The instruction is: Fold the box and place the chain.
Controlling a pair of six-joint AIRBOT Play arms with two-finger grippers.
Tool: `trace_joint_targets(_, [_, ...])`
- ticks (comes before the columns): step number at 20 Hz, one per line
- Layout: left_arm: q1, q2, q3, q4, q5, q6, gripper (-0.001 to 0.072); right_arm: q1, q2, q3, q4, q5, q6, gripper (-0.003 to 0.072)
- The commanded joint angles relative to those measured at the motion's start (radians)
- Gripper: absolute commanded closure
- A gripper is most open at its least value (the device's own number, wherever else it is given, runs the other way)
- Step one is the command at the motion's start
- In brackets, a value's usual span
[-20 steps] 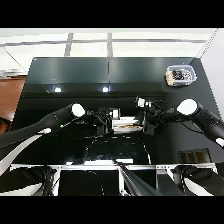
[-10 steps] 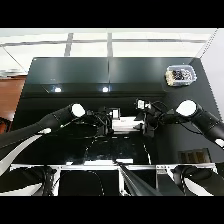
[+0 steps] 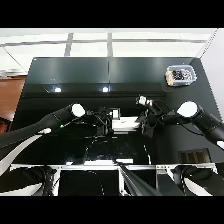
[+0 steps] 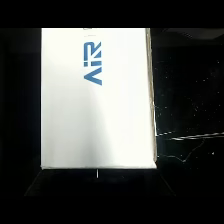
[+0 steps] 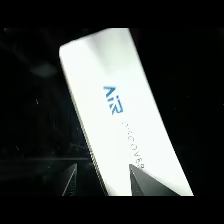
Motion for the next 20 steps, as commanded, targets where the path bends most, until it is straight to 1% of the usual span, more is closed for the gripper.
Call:
trace_joint_targets(1, [0.000, 0.000, 0.000, 0.000, 0.001, 0.002, 0.0312, 0.004, 0.012, 0.013, 0.094, 0.012, 0.359, 0.0571])
trace_joint_targets(2, [0.000, 0.000, 0.000, 0.000, 0.000, 0.002, 0.0312, 0.011, 0.010, 0.010, 0.118, 0.006, 0.428, 0.0668])
trace_joint_targets(5, [0.000, 0.000, 0.000, 0.000, 0.000, 0.002, 0.0312, 0.023, -0.014, 0.003, 0.113, -0.028, 0.545, 0.0669])
trace_joint_targets(8, [0.000, 0.000, 0.000, 0.000, 0.000, 0.002, 0.0312, 0.023, -0.063, -0.005, 0.110, -0.107, 0.562, 0.0669])
trace_joint_targets(10, [0.000, 0.000, 0.000, 0.000, 0.000, 0.002, 0.0312, 0.023, -0.106, -0.006, 0.111, -0.138, 0.562, 0.0669])
trace_joint_targets(14, [0.000, 0.000, 0.000, 0.000, 0.000, 0.002, 0.0312, 0.023, -0.163, -0.006, 0.108, -0.142, 0.562, 0.0668])
trace_joint_targets(20, [-0.004, 0.000, 0.000, 0.000, -0.001, 0.002, 0.0311, 0.022, -0.159, -0.004, 0.097, -0.129, 0.557, 0.0668])
